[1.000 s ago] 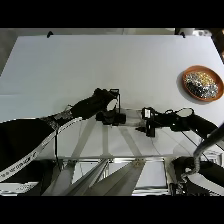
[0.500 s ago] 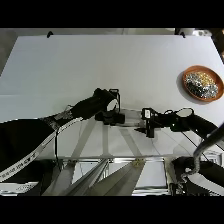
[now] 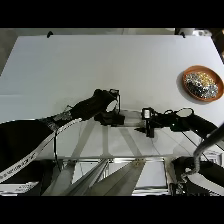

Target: Fold the box and place the chain.

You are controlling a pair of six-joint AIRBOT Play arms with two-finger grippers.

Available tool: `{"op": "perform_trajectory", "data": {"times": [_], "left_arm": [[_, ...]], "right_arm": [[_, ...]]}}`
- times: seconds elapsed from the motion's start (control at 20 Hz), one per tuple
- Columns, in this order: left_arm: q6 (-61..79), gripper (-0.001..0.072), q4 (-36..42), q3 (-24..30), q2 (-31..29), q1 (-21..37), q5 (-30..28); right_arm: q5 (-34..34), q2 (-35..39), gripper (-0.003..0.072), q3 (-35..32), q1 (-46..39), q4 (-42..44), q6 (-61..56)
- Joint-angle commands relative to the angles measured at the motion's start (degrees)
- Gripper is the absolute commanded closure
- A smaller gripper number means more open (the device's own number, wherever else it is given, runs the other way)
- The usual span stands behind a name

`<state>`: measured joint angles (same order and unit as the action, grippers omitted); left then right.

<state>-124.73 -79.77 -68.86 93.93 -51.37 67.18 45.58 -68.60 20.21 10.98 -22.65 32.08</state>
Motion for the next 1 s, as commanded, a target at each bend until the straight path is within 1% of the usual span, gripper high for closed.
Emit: {"op": "perform_trajectory", "data": {"times": [0.0,0.2,0.25,0.3,0.35,0.4,0.5,0.6,0.7,0.85,0.95], "left_arm": [[0.0,0.0435,0.1,-0.2,-2.1,0.0,-0.3],[0.2,0.0431,-1.2,-0.2,-4.9,0.0,-0.4],[0.3,0.0403,-1.3,-0.2,-5.5,0.0,-0.5],[1.1,0.0299,-1.2,-0.2,-6.1,0.0,-0.5],[2.0,0.0171,-1.2,-0.2,-6.5,0.0,-0.5],[2.9,0.0089,-1.0,-0.2,-7.0,0.0,-0.6],[5.3,0.0021,-0.4,-0.2,-8.0,-0.2,-1.3],[9.8,0.0023,-0.4,-0.2,-10.1,-0.1,-1.6],[18.8,0.0022,-0.5,-0.2,-13.4,0.0,-0.1],[39.9,0.0023,-1.0,-0.2,-20.5,1.6,2.9],[54.7,0.0023,-1.3,-0.1,-24.5,4.0,3.3]], "right_arm": [[0.1,0.0,0.0216,0.0,0.0,0.0,-0.1],[0.1,0.0,0.0216,0.0,0.0,0.0,-0.1],[0.1,0.0,0.0216,0.0,0.0,0.0,-0.1],[0.1,0.0,0.0216,0.0,0.0,0.0,-0.1],[0.1,0.0,0.0216,0.0,0.0,0.0,-0.1],[0.1,0.0,0.0216,0.0,0.0,0.0,-0.1],[0.1,0.0,0.0216,0.0,0.0,0.0,-0.1],[0.1,0.0,0.0216,0.0,0.0,0.0,-0.1],[0.1,0.0,0.0216,0.0,0.0,0.0,-0.1],[0.1,0.0,0.0216,0.0,0.0,0.0,-0.1],[0.1,0.0,0.0216,0.0,0.0,0.0,-0.1]]}}
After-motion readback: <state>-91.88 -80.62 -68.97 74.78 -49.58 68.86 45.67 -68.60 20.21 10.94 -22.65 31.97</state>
